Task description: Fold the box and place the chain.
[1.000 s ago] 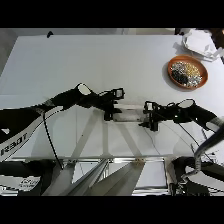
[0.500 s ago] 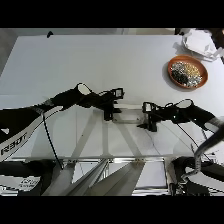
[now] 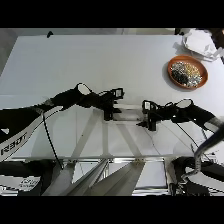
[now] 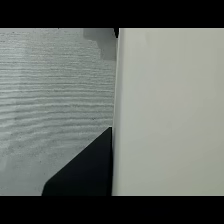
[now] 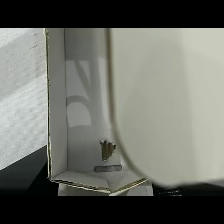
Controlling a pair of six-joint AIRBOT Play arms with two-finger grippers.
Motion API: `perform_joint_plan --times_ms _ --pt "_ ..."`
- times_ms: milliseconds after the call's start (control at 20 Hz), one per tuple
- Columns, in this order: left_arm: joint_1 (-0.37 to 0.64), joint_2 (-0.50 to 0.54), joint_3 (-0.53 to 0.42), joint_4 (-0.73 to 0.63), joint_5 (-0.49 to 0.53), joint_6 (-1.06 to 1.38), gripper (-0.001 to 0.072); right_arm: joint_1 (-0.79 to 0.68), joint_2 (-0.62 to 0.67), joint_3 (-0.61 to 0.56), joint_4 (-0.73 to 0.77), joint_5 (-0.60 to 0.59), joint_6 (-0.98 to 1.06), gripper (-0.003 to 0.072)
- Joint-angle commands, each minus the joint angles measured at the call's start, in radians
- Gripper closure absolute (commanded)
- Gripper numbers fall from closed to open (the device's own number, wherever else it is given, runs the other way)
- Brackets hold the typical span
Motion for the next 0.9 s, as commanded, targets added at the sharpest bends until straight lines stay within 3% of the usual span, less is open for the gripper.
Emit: perform_joint_plan --times_ms 0,850 --pt "0.0 0.0 0.0 0.0 0.002 0.0 0.07 0.001 0.001 0.0 -0.015 0.008 0.001 0.0298" --pt "0.0 0.0 0.0 0.0 0.002 0.0 0.07 0.001 0.001 0.0 -0.068 0.004 -0.002 0.0302"
